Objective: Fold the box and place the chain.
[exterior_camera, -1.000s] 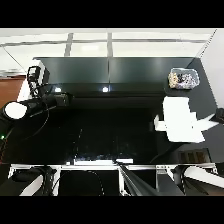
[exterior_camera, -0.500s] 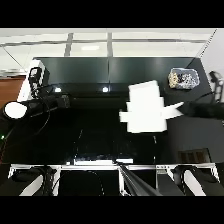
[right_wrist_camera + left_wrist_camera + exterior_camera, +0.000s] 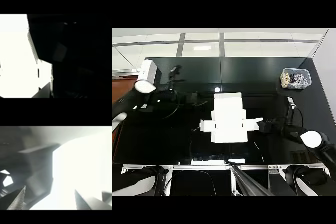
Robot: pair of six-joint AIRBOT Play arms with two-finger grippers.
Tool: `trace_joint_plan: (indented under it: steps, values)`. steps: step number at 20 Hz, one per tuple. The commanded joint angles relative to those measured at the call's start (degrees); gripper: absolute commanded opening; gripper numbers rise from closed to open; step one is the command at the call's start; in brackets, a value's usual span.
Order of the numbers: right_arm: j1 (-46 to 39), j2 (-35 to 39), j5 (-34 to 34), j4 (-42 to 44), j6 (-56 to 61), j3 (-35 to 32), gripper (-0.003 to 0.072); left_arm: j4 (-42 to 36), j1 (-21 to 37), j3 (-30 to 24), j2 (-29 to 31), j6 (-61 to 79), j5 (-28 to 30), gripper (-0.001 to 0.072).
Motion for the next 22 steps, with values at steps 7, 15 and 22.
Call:
trace_joint_plan:
  steps: [7,15,22]
  values:
    - [3.69,0.17,-3.74,0.2,1.14,-1.68,0.0017,-6.38,-1.55,13.07,-24.37,6.03,-28.02,0.0669]
    - [3.69,0.17,-3.76,0.11,1.11,-1.68,0.0018,1.16,-7.52,20.28,-26.14,13.77,-27.02,0.051]
    - [3.69,0.17,-3.63,0.13,1.14,-1.68,0.0018,7.26,-6.99,26.21,-29.92,8.33,-29.99,0.0511]
